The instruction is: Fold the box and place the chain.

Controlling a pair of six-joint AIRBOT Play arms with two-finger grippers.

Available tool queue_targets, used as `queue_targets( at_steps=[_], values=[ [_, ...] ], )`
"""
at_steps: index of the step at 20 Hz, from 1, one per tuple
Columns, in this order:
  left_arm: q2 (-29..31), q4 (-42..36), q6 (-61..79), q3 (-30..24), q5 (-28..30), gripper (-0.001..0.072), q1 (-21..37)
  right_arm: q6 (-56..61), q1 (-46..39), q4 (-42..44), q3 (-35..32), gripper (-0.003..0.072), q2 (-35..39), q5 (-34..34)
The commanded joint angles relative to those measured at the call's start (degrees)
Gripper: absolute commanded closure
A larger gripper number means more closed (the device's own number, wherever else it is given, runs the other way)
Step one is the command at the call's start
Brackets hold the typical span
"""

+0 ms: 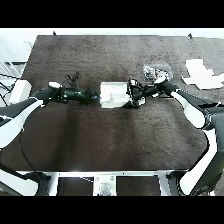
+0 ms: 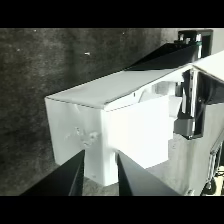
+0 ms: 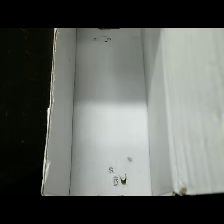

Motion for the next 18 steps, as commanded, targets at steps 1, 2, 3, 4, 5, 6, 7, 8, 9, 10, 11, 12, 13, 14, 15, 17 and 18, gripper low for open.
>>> queue_targets(
  at_steps=[1, 2, 3, 4, 5, 6, 7, 8, 9, 10, 11, 12, 13, 14, 15, 17, 18],
  values=[
    [0.1, 0.8, -0.9, 1.6, -0.9, 0.0436, -0.2, 0.0, 0.0, 0.0, 0.0, 0.0102, 0.0, 0.0],
    [0.1, 1.8, -2.0, 2.1, -1.0, 0.0435, -0.3, 0.0, 0.0, 0.0, 0.0, 0.0102, 0.0, 0.0],
    [0.1, 2.8, -3.2, 2.2, -0.9, 0.0435, -0.6, 0.0, 0.0, 0.0, 0.0, 0.0102, 0.0, 0.0],
    [0.1, 3.7, -4.3, 2.2, -0.9, 0.0388, -1.0, 0.0, 0.0, 0.0, 0.0, 0.0102, 0.0, 0.0],
    [0.1, 4.1, -4.8, 2.2, -0.7, 0.0384, -1.4, 0.0, 0.0, 0.0, 0.0, 0.0102, 0.0, 0.0],
    [0.1, 4.2, -5.1, 2.2, -0.2, 0.0384, -1.8, 0.0, 0.0, 0.0, 0.0, 0.0102, 0.0, 0.0],
    [0.1, 4.6, -5.8, 2.5, -0.1, 0.0384, -2.3, 0.0, 0.0, 0.0, 0.0, 0.0102, 0.0, 0.0],
    [0.1, 4.8, -5.9, 2.8, -0.1, 0.0384, -2.5, 0.0, 0.0, 0.0, 0.0, 0.0102, 0.0, 0.0],
    [0.1, 6.2, -7.2, 3.3, -0.2, 0.0384, -2.8, 0.0, 0.0, 0.0, 0.0, 0.0102, 0.0, 0.0],
    [0.1, 8.1, -8.9, 4.0, -0.3, 0.0383, -3.1, 0.0, 0.0, 0.0, 0.0, 0.0102, 0.0, 0.0],
    [0.1, 10.5, -10.8, 5.0, -0.3, 0.0384, -3.4, 0.0, 0.0, 0.0, 0.0, 0.0102, 0.0, 0.0],
    [0.1, 13.3, -12.6, 6.1, -0.2, 0.0383, -3.9, 0.0, 0.0, 0.0, 0.0, 0.0102, 0.0, 0.0],
    [0.1, 16.0, -14.5, 7.2, -0.2, 0.0383, -4.5, 0.0, 0.0, 0.0, 0.0, 0.0102, 0.0, 0.0],
    [0.1, 19.0, -16.8, 8.4, -0.4, 0.0383, -5.0, 0.0, 0.0, 0.0, 0.0, 0.0102, 0.0, 0.0],
    [0.1, 21.3, -18.8, 9.4, -0.5, 0.0368, -5.4, 0.0, 0.0, 0.0, 0.0, 0.0102, 0.0, 0.0],
    [0.1, 25.7, -22.9, 11.4, -1.4, 0.0321, -6.1, 0.0, 0.0, 0.0, 0.0, 0.0102, 0.0, 0.0],
    [0.1, 27.2, -24.3, 12.2, -1.8, 0.0321, -6.5, 0.0, 0.0, 0.0, 0.0, 0.0102, 0.0, 0.0]
  ],
)
